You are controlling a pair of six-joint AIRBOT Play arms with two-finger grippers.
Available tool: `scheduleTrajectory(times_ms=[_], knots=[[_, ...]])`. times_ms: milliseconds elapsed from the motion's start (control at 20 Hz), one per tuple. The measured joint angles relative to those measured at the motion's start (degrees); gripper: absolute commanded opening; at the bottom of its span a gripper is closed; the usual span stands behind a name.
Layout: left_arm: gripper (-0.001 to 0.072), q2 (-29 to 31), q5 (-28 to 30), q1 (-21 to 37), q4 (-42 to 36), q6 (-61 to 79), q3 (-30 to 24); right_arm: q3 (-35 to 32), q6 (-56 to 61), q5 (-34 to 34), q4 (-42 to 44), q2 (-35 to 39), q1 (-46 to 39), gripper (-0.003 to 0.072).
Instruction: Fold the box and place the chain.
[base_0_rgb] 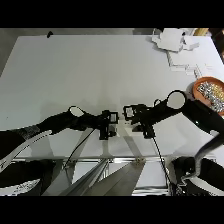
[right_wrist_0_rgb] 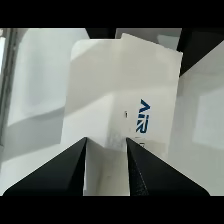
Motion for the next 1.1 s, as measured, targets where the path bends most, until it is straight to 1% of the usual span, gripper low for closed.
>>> scheduleTrajectory(times_ms=[150,300,350,400,500,550,600,650,700,900,1050,1100], knots=[[0.0273,0.0,0.0,0.0,0.0,-0.2,0.0,-0.1,0.0,-2.4,-1.0,0.0,0.8,0.0239],[0.0273,0.0,0.0,0.0,0.0,-0.1,0.0,-0.1,0.0,-2.7,-0.9,0.1,1.2,0.0231],[0.0273,0.0,0.0,0.0,0.0,0.0,0.0,-0.1,0.0,-2.6,-0.6,0.1,1.2,0.0192],[0.0273,0.0,0.0,0.0,0.0,0.0,0.0,-0.1,0.0,-2.5,-0.5,0.1,1.2,0.0171],[0.0273,0.0,0.0,0.0,0.0,0.0,0.0,-0.1,0.0,-2.9,-0.6,0.1,1.3,0.0170],[0.0273,0.0,0.0,0.0,0.0,-0.1,0.0,-0.1,0.0,-3.3,-0.7,0.1,1.3,0.0156],[0.0273,0.0,0.1,0.0,-0.1,-0.1,0.0,-0.1,0.0,-3.7,-0.8,0.1,1.3,0.0125],[0.0273,0.0,0.2,0.0,-0.2,-0.1,0.0,-0.1,0.0,-4.0,-0.9,0.1,1.3,0.0050],[0.0273,0.0,0.2,0.0,-0.2,-0.1,0.0,-0.1,0.0,-4.2,-0.9,0.2,1.3,0.0044],[0.0273,0.0,0.2,0.0,-0.2,-0.1,0.0,-0.1,0.0,-5.4,-1.2,1.6,1.3,0.0047],[0.0273,0.0,0.2,0.0,-0.1,0.0,0.0,-0.3,0.0,-5.6,-1.6,1.7,1.3,0.0083],[0.0273,0.0,0.1,0.0,-0.1,0.0,0.0,-0.4,0.0,-5.4,-1.6,1.5,1.3,0.0138]])
